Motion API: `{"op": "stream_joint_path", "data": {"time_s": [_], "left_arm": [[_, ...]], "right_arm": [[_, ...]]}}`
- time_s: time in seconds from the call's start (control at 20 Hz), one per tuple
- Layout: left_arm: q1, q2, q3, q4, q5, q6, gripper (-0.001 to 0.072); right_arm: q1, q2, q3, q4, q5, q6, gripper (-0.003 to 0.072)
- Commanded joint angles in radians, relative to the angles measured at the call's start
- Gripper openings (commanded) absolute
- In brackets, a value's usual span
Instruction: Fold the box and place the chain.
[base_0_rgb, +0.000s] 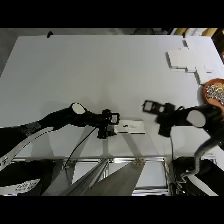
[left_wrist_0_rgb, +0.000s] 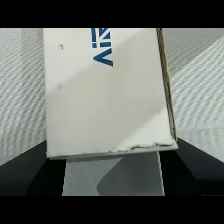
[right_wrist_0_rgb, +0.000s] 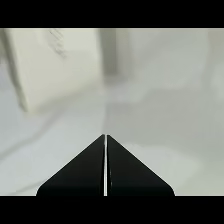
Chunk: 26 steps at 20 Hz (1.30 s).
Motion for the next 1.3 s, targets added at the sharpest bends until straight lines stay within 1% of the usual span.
{"op": "stream_joint_path", "data": {"time_s": [0.0, 0.1, 0.2, 0.25, 0.35, 0.5, 0.95, 1.05, 1.1, 1.25], "left_arm": [[0.001, 0.001, 0.000, 0.000, 0.000, 0.001, 0.0314], [0.001, 0.001, 0.000, 0.000, 0.000, 0.001, 0.0314], [0.001, 0.001, 0.000, 0.000, 0.000, 0.001, 0.0314], [0.001, 0.001, 0.000, 0.000, 0.000, 0.001, 0.0314], [0.001, 0.001, 0.000, 0.000, 0.000, 0.001, 0.0314], [0.001, 0.001, 0.000, 0.000, 0.000, 0.001, 0.0314], [0.006, 0.014, 0.000, 0.008, -0.014, -0.029, 0.0314], [0.017, 0.067, 0.000, 0.013, -0.010, -0.041, 0.0314], [0.028, 0.108, 0.000, 0.028, -0.007, -0.089, 0.0314], [0.101, 0.275, 0.000, 0.137, 0.026, -0.361, 0.0314]], "right_arm": [[-0.237, 0.016, 0.000, -0.023, 0.040, 0.076, 0.0019], [-0.352, 0.013, -0.003, 0.019, 0.021, 0.094, 0.0019], [-0.431, 0.002, -0.003, 0.010, 0.054, 0.274, 0.0019], [-0.458, 0.002, -0.003, 0.007, 0.103, 0.369, 0.0019], [-0.476, 0.002, -0.003, 0.008, 0.219, 0.471, 0.0020], [-0.476, 0.002, -0.002, 0.008, 0.293, 0.471, 0.0020], [-0.476, 0.002, -0.002, 0.008, 0.296, 0.471, 0.0020], [-0.476, 0.002, -0.002, 0.008, 0.296, 0.471, 0.0020], [-0.476, 0.002, -0.002, 0.008, 0.296, 0.471, 0.0020], [-0.476, 0.002, -0.002, 0.008, 0.295, 0.471, 0.0020]]}}
